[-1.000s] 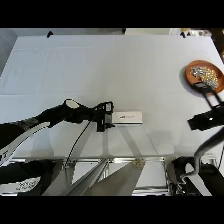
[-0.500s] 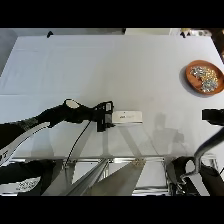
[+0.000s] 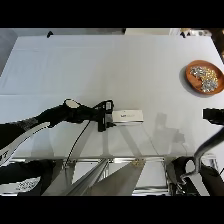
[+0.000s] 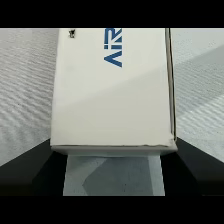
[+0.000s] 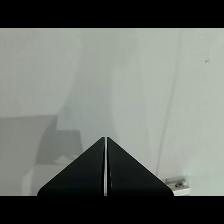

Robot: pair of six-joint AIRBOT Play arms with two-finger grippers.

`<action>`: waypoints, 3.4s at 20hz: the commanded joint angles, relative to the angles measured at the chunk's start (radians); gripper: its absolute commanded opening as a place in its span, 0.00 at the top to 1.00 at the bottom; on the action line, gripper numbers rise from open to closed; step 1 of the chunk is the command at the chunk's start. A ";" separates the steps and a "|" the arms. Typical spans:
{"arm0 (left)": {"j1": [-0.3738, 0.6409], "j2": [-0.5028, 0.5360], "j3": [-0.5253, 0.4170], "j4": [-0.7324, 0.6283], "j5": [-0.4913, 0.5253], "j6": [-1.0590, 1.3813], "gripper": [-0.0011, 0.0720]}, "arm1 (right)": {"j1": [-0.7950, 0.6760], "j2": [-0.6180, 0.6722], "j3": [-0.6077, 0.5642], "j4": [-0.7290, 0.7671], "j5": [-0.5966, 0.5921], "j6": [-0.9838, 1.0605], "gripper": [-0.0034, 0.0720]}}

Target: Fold the box and place the chain.

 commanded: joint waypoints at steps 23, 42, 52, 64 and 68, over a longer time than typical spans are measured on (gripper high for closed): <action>0.678 0.697 0.000 0.905 0.034 -1.281 0.98 | -0.001 0.001 0.000 0.000 -0.001 0.000 0.93; 1.072 0.430 -0.001 1.193 -0.233 -1.636 0.59 | -0.001 0.001 0.000 -0.001 -0.001 0.000 0.93; 1.071 0.446 -0.001 1.232 -0.311 -1.714 0.08 | -0.001 0.001 0.000 0.000 -0.001 0.000 0.93; 0.964 0.880 -0.001 1.278 -0.312 -1.751 0.03 | -0.001 0.001 0.000 -0.001 -0.001 0.000 0.93; 0.903 0.909 -0.001 1.279 -0.314 -1.751 0.03 | -0.001 0.001 0.000 -0.001 -0.001 0.000 0.93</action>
